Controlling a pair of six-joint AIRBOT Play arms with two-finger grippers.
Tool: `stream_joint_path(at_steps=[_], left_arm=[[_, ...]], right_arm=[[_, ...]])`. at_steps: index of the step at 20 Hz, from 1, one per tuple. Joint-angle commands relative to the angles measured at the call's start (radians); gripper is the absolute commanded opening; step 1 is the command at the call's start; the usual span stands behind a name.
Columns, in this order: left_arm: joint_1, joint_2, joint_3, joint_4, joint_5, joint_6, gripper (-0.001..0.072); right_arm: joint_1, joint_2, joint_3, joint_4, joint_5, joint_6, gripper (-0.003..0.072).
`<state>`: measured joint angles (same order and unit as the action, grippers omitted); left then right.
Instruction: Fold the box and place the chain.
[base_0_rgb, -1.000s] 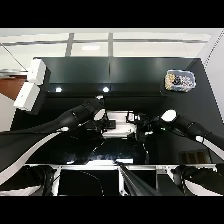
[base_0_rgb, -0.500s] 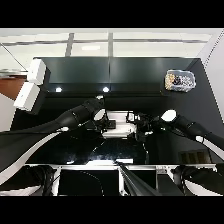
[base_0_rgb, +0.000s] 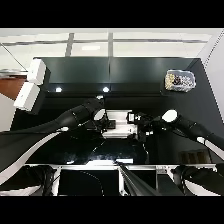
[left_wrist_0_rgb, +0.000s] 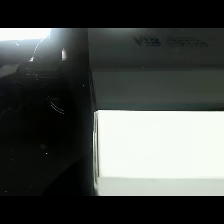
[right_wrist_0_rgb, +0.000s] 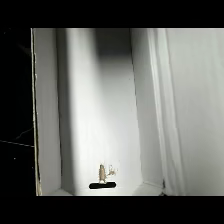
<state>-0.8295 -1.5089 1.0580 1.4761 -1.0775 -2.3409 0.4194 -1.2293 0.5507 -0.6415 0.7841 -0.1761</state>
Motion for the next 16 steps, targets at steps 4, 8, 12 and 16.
stream_joint_path(at_steps=[4,8,12,16], left_arm=[[0.001,-0.001,0.000,0.000,-0.002,-0.002,0.0032],[0.001,-0.001,0.000,0.000,-0.001,-0.002,0.0032],[0.001,-0.001,0.000,0.000,-0.001,-0.002,0.0032],[0.001,-0.001,0.000,0.000,-0.001,-0.002,0.0032]], right_arm=[[-0.001,0.113,0.000,-0.167,0.002,0.049,0.0708],[-0.001,0.128,0.000,-0.280,0.037,0.091,0.0707],[-0.001,0.127,0.000,-0.275,0.042,0.089,0.0706],[0.000,0.127,0.000,-0.252,0.007,0.079,0.0531]])
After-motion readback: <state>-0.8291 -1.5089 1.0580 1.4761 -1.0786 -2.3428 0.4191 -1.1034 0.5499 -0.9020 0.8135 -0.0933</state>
